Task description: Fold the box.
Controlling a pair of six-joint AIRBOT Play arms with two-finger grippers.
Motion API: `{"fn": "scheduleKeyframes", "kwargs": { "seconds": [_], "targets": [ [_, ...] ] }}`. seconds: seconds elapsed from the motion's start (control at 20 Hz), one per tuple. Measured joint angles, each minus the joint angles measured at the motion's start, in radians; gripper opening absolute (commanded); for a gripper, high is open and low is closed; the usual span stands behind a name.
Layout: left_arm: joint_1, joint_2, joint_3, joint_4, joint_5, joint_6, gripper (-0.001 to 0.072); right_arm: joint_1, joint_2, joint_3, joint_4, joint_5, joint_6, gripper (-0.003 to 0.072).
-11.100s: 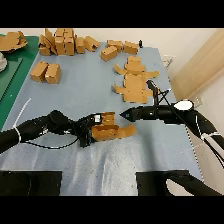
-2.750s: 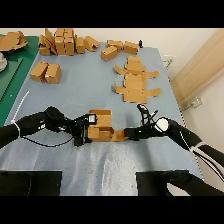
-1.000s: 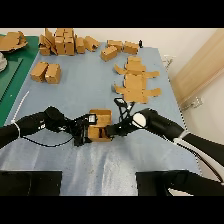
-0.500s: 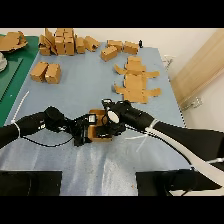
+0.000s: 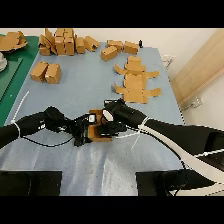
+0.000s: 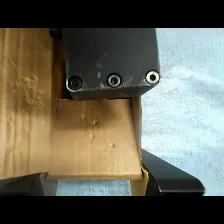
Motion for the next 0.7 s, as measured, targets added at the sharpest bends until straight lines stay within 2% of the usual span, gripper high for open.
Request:
{"fn": "scheduleKeyframes", "kwargs": {
  "seconds": [0.05,0.1,0.15,0.35,0.45,0.7],
  "targets": [
    [0.0,0.0,0.0,0.0,0.0,0.0,0.0394,0.0,-0.001,0.0,0.0,0.001,0.001,0.0123],
    [0.0,0.0,0.0,0.001,0.0,0.003,0.0395,0.001,-0.003,0.0,0.0,0.003,-0.006,0.0328],
    [0.0,0.0,0.0,0.001,0.0,0.004,0.0395,0.001,-0.003,0.0,-0.009,0.016,-0.008,0.0414],
    [0.0,0.0,0.0,0.002,0.0,0.005,0.0395,0.0,0.003,0.0,-0.005,0.023,0.011,0.0415],
    [0.0,0.0,0.0,0.003,0.0,0.007,0.0395,0.004,0.015,0.002,0.027,-0.01,0.029,0.0415],
    [0.0,0.0,0.0,0.002,0.001,0.004,0.0394,0.001,0.063,0.003,0.0,0.025,0.08,0.0415]
  ]
}}
